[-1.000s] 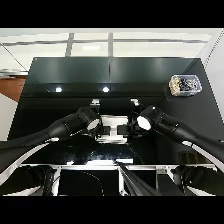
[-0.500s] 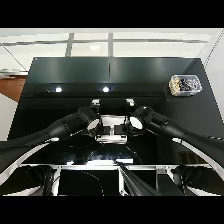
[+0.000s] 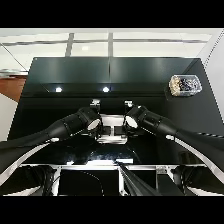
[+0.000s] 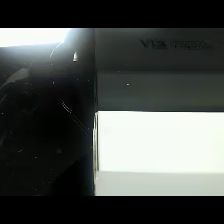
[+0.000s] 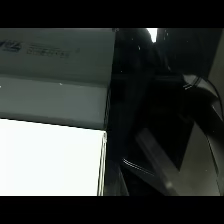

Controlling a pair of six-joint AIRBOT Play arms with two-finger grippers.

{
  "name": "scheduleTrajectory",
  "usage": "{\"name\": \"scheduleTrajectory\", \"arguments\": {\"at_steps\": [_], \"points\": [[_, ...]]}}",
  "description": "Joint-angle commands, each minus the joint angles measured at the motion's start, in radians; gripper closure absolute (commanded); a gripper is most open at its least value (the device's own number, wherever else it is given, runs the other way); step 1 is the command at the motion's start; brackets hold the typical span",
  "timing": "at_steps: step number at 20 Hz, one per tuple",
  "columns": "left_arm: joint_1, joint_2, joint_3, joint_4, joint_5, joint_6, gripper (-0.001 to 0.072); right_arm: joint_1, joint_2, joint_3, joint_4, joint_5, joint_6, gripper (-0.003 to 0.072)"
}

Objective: Fold the box and place the chain.

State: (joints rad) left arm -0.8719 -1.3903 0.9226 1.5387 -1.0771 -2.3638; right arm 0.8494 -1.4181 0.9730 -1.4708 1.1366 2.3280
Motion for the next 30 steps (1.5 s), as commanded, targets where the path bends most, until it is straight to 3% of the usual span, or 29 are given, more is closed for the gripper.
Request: {"name": "scheduleTrajectory", "arguments": {"at_steps": [1, 8, 9, 11, 19, 20, 22, 24, 26, 27, 30], "points": [[0.0, 0.0, 0.0, -0.002, -0.002, 0.0, 0.0681, 0.001, -0.009, 0.002, -0.003, 0.0, 0.011, 0.0451], [0.0, 0.0, 0.0, -0.003, -0.002, 0.0, 0.0681, 0.001, -0.014, 0.002, 0.003, -0.024, 0.023, 0.0452], [0.0, 0.0, 0.0, -0.003, -0.002, 0.001, 0.0681, 0.001, -0.014, 0.002, 0.003, -0.023, 0.021, 0.0565], [0.0, 0.0, 0.0, -0.003, -0.002, 0.0, 0.0681, 0.006, -0.014, 0.002, 0.003, -0.027, 0.021, 0.0637], [0.0, 0.0, 0.0, -0.003, -0.002, 0.0, 0.0681, 0.03, -0.014, 0.002, 0.002, -0.04, 0.029, 0.0644], [0.0, 0.0, 0.0, -0.003, -0.002, 0.0, 0.0681, 0.03, -0.014, 0.002, 0.002, -0.04, 0.03, 0.0636], [0.0, 0.0, 0.0, -0.003, -0.002, 0.0, 0.0681, 0.03, -0.014, 0.002, 0.002, -0.039, 0.031, 0.0549], [0.0, 0.0, 0.0, -0.003, -0.002, 0.0, 0.0681, 0.029, -0.014, 0.002, 0.002, -0.038, 0.032, 0.054], [0.0, 0.0, 0.0, -0.003, -0.002, 0.0, 0.0681, 0.029, -0.014, 0.002, 0.002, -0.038, 0.032, 0.0571], [0.0, 0.0, 0.0, -0.003, -0.002, 0.0, 0.0681, 0.029, -0.014, 0.002, 0.002, -0.038, 0.033, 0.0646], [0.0, 0.0, 0.0, -0.003, -0.002, 0.0, 0.0681, 0.03, -0.014, 0.002, 0.0, -0.037, 0.033, 0.0646]]}}
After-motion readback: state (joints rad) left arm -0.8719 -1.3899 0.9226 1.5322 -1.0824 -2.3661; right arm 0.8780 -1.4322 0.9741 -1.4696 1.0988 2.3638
